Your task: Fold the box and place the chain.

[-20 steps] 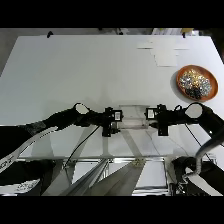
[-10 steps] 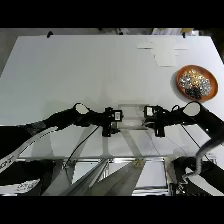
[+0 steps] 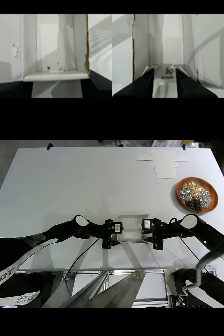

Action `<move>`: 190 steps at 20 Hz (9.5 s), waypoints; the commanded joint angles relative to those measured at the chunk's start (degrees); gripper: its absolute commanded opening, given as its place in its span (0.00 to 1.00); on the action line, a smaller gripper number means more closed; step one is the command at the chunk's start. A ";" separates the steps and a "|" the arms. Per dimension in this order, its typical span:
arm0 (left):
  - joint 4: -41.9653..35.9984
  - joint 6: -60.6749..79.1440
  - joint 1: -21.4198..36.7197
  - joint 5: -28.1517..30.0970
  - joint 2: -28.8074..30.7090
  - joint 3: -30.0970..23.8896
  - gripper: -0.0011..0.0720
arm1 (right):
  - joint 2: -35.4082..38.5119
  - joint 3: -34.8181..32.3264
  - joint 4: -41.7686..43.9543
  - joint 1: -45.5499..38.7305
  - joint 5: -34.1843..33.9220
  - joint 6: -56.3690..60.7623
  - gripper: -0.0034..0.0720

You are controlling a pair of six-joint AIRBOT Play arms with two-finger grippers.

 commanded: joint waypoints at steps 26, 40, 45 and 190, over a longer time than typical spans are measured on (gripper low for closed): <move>0.00 0.00 0.00 0.04 0.04 0.00 0.39 | -5.29 3.23 -13.07 -15.80 9.62 77.46 0.07; 0.00 0.00 0.00 0.04 0.04 0.00 0.39 | -1.27 0.55 -3.98 -15.13 10.78 72.43 0.18; 0.00 0.00 0.00 0.04 0.04 0.00 0.39 | 3.23 0.55 -0.46 -15.13 12.41 70.79 0.39; 0.00 0.00 0.00 0.04 0.04 0.00 0.39 | -28.02 42.77 -43.01 -30.21 5.14 71.47 0.29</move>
